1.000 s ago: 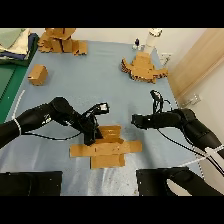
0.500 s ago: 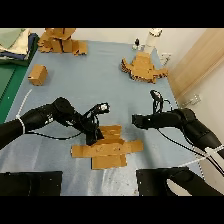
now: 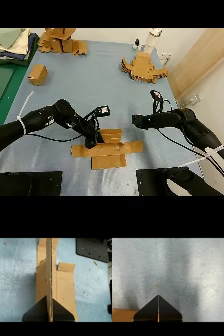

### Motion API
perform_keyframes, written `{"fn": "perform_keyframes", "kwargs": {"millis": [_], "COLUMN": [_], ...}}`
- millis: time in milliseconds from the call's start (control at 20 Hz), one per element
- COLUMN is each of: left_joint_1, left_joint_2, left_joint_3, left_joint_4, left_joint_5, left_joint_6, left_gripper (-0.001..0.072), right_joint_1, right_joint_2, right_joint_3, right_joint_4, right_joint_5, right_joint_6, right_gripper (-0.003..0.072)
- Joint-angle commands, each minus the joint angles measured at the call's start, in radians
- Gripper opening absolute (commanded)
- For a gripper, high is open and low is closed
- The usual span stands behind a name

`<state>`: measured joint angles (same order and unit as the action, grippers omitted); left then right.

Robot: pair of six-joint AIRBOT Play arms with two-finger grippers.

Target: Fold the box.

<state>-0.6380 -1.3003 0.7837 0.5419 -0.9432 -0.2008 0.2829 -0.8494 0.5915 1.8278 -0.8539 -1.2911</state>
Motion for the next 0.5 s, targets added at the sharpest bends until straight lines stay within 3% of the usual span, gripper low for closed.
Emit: {"fn": "perform_keyframes", "kwargs": {"millis": [0, 450], "left_joint_1": [-0.017, -0.015], "left_joint_2": [-0.001, -0.001], "left_joint_3": [-0.013, -0.013], "left_joint_4": [0.027, 0.042], "left_joint_5": [0.055, 0.079], "left_joint_6": [0.002, 0.001], "left_gripper": [0.0012, 0.0014], "right_joint_1": [0.0, 0.0], "right_joint_2": [0.001, 0.016], "right_joint_3": [0.0, 0.0], "right_joint_4": [0.0, 0.001], "right_joint_5": [0.0, -0.05], "right_joint_6": [0.0, -0.011], "right_gripper": [0.0007, 0.0006]}}
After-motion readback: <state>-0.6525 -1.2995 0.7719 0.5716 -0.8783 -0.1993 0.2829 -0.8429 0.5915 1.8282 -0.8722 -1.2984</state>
